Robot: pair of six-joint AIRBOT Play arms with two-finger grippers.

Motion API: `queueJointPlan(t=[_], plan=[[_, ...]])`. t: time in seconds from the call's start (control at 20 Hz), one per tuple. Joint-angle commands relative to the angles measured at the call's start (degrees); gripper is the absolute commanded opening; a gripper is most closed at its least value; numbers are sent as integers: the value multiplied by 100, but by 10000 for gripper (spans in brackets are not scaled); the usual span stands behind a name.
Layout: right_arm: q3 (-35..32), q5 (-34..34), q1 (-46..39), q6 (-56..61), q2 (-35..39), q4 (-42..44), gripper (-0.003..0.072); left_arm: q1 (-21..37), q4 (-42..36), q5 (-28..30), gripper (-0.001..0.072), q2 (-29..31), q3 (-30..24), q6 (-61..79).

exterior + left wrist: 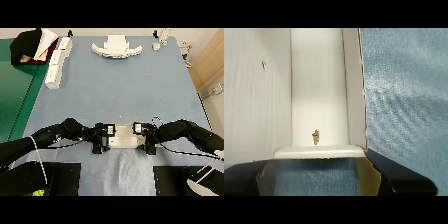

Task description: Fold the box.

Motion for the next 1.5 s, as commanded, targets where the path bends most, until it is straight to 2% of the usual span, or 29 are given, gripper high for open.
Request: queueJointPlan(t=[0.0,0.3,0.35,0.4,0.45,1.45], plan=[[-2,0,2,0,2,2,528,2,-155,-7,698,-90,28,260],[-2,0,2,0,2,2,529,-144,-155,98,697,-107,37,262],[-2,0,2,0,2,2,529,-157,-160,133,672,-136,37,262],[-2,0,2,0,2,2,529,-175,-146,190,519,-162,48,238],[-2,0,2,0,2,2,529,-175,-138,199,462,-168,52,236],[-2,0,2,0,2,2,529,-175,-140,199,463,-168,50,236]])
